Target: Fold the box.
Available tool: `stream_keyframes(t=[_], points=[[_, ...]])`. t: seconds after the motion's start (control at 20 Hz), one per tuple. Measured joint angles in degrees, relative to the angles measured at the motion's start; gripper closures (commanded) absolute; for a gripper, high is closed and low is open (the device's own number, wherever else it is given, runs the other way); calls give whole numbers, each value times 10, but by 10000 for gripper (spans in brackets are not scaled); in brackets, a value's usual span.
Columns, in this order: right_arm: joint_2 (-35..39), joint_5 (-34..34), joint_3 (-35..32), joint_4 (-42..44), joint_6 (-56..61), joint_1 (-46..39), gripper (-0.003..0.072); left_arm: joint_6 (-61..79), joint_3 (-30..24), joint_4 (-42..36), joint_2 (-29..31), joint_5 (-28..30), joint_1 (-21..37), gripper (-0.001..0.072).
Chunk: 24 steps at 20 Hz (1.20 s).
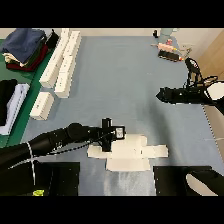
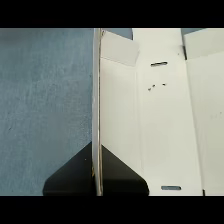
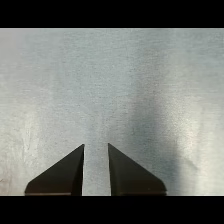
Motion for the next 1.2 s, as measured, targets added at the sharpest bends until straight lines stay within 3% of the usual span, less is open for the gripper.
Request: stream_keyframes(t=[0.25,0.45,0.6,0.75,1.2], points=[[0,0,0,0,0,0,446,25,17,23,12,42,12,695],[0,-2,0,0,0,0,446,60,72,26,5,-26,96,701],[0,-4,0,0,0,1,446,120,94,16,2,-33,125,702],[0,-5,0,1,0,1,446,150,86,-1,0,-26,113,703],[0,-10,0,2,0,1,447,168,3,-73,-1,69,44,697]])
